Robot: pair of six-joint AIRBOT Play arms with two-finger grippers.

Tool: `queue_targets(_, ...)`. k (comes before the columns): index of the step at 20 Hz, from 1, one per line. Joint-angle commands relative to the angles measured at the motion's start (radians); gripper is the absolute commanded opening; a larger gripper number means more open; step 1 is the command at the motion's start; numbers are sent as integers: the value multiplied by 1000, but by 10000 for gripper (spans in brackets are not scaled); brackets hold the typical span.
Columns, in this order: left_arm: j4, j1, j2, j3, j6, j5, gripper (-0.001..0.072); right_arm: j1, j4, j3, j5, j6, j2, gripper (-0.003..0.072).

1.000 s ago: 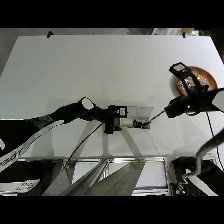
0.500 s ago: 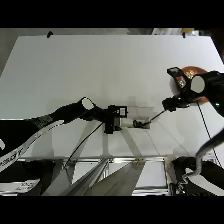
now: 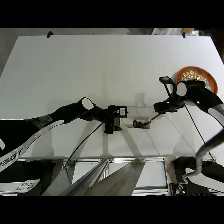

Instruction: Fold the box and place the chain.

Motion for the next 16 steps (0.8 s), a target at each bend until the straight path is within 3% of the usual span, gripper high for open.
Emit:
queue_targets(1,0,0,0,1,0,0,390,0,3,-6,-27,19,-30,329)
queue_targets(2,0,0,0,1,0,0,390,0,3,-6,-22,35,-39,282)
queue_targets(5,0,0,0,1,0,0,390,0,4,-7,1,42,-55,242)
queue_targets(6,0,0,0,0,0,0,390,0,3,-7,11,41,-55,195)
queue_targets(8,0,0,0,0,0,0,390,0,3,-7,23,37,-54,18)
queue_targets(12,0,0,0,0,0,0,390,0,1,-7,45,-3,10,15)
queue_targets(16,0,1,0,1,0,0,390,10,4,-7,119,-59,164,15)
